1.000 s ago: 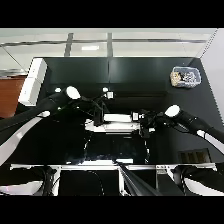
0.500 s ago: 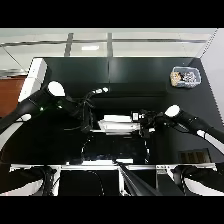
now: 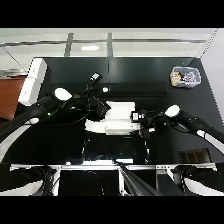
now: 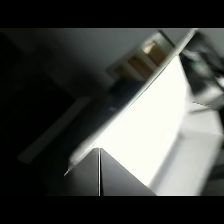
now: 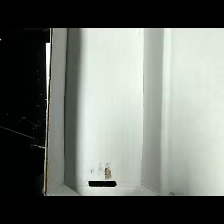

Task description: Fold the box and place the chain.

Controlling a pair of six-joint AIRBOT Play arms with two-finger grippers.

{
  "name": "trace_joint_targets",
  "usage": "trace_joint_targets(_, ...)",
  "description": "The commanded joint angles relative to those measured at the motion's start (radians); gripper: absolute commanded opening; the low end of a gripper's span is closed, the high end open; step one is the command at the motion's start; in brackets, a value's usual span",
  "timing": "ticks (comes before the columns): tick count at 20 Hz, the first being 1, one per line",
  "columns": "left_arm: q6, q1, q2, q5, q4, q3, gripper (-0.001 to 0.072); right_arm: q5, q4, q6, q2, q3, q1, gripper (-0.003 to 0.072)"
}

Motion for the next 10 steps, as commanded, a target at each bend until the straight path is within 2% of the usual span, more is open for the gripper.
trace_joint_targets(1, -0.005, -0.007, -0.096, -0.034, -0.019, -0.003, 0.0024, 0.0, -0.001, 0.0, 0.0, 0.0, 0.0, 0.0066)
trace_joint_targets(4, -0.023, -0.023, -0.138, -0.074, -0.021, -0.002, 0.0024, 0.0, -0.001, 0.0, -0.001, 0.0, 0.0, 0.0066)
trace_joint_targets(6, -0.023, -0.011, -0.126, -0.067, -0.019, 0.004, 0.0023, 0.0, -0.001, 0.0, -0.001, 0.0, 0.0, 0.0067)
trace_joint_targets(10, -0.023, 0.07, 0.01, -0.076, -0.01, 0.014, 0.0022, 0.0, -0.001, 0.0, 0.0, 0.0, 0.0, 0.0066)
